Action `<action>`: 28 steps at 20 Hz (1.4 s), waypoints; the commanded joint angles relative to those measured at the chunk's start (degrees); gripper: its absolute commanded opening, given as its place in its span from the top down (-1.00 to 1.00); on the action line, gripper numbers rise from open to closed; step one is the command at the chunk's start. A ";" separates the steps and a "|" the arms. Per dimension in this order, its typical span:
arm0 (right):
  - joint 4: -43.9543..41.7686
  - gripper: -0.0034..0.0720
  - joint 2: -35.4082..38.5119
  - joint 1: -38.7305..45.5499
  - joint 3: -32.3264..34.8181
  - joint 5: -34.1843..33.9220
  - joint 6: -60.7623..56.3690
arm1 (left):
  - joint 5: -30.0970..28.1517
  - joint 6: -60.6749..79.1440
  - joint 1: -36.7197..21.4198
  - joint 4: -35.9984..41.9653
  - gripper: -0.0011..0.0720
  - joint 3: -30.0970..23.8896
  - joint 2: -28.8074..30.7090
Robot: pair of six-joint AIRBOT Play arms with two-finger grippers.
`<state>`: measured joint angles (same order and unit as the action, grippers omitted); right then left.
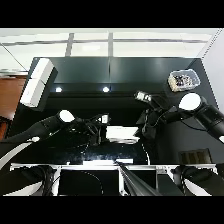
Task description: Fold the box and place the chain.
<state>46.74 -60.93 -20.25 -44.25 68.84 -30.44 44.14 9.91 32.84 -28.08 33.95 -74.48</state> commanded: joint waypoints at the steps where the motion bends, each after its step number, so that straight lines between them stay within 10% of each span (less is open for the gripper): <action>1: 4.31 -0.94 0.04 -3.78 0.22 -2.82 0.72 | -0.09 0.00 0.04 0.00 -0.29 0.04 -0.02; 15: 5.29 -0.94 0.26 -5.81 -0.17 -8.39 1.20 | -0.13 0.00 0.04 0.00 -0.29 0.04 -0.02; 19: 2.80 -0.94 4.70 -2.78 -0.31 -0.83 -0.24 | -0.17 0.00 0.02 0.02 -0.29 0.04 -0.02; 24: -11.10 -0.94 7.98 -2.67 10.95 -17.73 8.09 | -0.15 0.00 0.02 0.00 -0.29 0.04 -0.02; 28: -11.80 -0.95 7.98 -2.67 13.20 -16.22 12.31 | -0.17 0.00 0.02 0.00 -0.29 0.04 -0.02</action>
<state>37.87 -53.32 -23.00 -33.17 54.11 -21.67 44.01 9.91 32.84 -28.05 33.95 -74.48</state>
